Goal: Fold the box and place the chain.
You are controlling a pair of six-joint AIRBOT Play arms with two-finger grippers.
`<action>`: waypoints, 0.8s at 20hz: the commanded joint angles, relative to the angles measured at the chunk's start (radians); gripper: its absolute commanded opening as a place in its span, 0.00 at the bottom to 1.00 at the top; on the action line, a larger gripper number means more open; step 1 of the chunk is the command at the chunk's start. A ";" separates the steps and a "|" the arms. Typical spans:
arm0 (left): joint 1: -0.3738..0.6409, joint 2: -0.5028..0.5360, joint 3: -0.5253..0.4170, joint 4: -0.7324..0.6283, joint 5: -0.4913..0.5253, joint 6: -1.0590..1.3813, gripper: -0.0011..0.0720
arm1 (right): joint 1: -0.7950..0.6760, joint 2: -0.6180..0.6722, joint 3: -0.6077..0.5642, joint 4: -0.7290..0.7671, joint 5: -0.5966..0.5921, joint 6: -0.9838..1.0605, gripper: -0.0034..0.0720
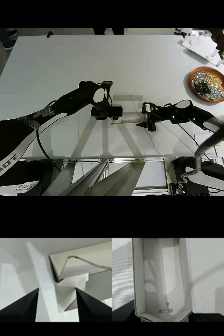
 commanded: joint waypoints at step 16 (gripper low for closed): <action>-0.081 -0.123 0.108 0.110 -0.053 -0.283 0.51 | 0.000 0.000 -0.001 0.000 0.000 0.000 0.62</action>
